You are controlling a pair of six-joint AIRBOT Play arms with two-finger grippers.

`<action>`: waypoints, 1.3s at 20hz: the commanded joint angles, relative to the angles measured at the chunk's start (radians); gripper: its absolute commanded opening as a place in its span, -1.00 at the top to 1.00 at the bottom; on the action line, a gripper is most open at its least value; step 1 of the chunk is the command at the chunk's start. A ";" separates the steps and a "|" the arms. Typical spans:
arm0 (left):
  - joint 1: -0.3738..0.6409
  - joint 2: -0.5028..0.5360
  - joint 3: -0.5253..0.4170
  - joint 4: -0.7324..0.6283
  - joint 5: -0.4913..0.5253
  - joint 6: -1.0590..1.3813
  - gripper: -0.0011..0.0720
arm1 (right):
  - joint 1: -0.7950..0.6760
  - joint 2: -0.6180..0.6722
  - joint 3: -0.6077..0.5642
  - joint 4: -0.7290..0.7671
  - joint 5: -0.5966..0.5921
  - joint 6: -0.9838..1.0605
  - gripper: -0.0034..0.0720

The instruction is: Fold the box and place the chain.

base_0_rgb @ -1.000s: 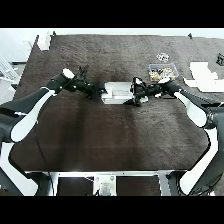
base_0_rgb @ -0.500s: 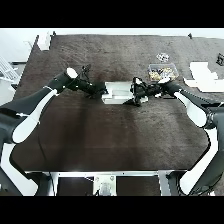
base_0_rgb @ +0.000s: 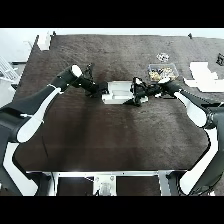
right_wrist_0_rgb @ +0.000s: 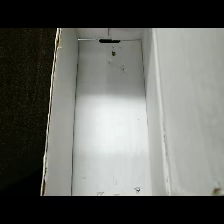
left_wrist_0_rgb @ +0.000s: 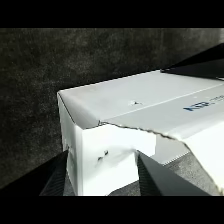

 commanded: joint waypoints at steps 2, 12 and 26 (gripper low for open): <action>-0.025 -0.004 0.016 0.060 -0.006 -0.043 -0.39 | 0.000 0.000 0.001 0.000 0.000 0.000 -0.65; -0.086 -0.053 0.139 0.251 -0.082 -0.164 -0.39 | 0.000 0.000 0.001 0.000 0.000 0.000 -0.65; -0.113 -0.101 0.214 0.392 -0.134 -0.229 -0.39 | 0.000 0.000 0.001 0.000 0.000 0.000 -0.65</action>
